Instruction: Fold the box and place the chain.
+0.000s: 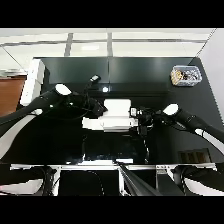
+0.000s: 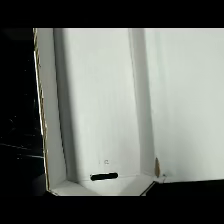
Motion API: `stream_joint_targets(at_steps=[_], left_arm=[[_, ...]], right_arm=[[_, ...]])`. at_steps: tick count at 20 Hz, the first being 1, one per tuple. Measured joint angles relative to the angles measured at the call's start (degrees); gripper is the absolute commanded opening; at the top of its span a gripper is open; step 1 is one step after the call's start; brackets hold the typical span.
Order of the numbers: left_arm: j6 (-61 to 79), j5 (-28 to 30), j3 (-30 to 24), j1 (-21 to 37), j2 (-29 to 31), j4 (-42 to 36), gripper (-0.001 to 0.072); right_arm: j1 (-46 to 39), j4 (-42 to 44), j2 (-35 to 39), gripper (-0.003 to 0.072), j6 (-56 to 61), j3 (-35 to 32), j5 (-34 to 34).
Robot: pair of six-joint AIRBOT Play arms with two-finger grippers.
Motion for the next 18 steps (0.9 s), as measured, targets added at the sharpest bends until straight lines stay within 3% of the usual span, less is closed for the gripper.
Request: stream_joint_targets(at_steps=[3, 7, 8, 9, 10, 11, 18], left_arm=[[0.42, -1.97, -0.87, 2.36, 6.23, 0.59, 0.0026], [6.36, -3.08, -7.69, 4.98, 13.05, -0.96, 0.0027], [9.7, -3.17, -9.6, 5.03, 13.88, -0.5, 0.0076], [13.27, -3.28, -11.13, 4.87, 14.25, 0.7, 0.0267], [17.07, -3.28, -12.46, 4.48, 14.36, 2.4, 0.0584], [20.35, -3.23, -13.33, 4.04, 14.27, 3.85, 0.0712], [31.45, 6.05, -15.26, 0.07, 11.19, 8.57, 0.0695]], right_arm=[[0.0, 0.04, 0.0, 0.0129, 0.0, 0.0, -0.02], [0.0, 0.02, 0.0, 0.0129, -0.02, 0.0, -0.02], [0.0, 0.02, 0.0, 0.0129, -0.02, 0.0, -0.02], [0.0, 0.02, 0.0, 0.0129, -0.02, 0.0, -0.02], [0.0, 0.02, 0.0, 0.0129, -0.02, 0.0, -0.02], [0.0, 0.02, 0.0, 0.0129, -0.02, 0.0, -0.02], [0.0, 0.02, 0.0, 0.0129, -0.04, 0.0, -0.04]])
